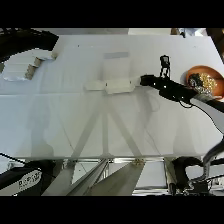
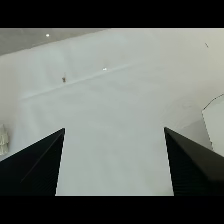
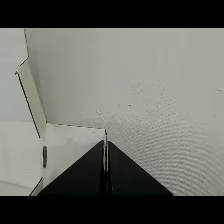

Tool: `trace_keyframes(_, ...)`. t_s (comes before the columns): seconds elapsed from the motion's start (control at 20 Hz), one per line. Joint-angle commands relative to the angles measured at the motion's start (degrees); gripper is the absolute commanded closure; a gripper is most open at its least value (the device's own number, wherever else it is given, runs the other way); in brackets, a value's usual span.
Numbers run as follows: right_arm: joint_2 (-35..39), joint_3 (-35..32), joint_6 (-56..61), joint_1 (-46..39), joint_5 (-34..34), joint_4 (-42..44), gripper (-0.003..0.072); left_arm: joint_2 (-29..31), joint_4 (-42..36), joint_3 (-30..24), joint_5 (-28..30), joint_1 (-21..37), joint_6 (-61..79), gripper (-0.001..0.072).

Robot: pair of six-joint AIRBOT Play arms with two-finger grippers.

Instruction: Fold the box and place the chain.

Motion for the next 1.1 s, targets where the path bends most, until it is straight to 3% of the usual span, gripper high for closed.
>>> trace_keyframes(0.0, 0.1, -0.4, 1.2, 0.0, 1.1, -0.3, 0.0675, 0.0, 0.0, 0.0, 0.0, 0.0, 0.0, 0.0011)
trace_keyframes(1.05, 0.1, -0.4, 1.2, 0.0, 2.6, -0.3, 0.0675, -0.3, -1.4, 0.0, 0.0, 0.0, 0.0, 0.0011)
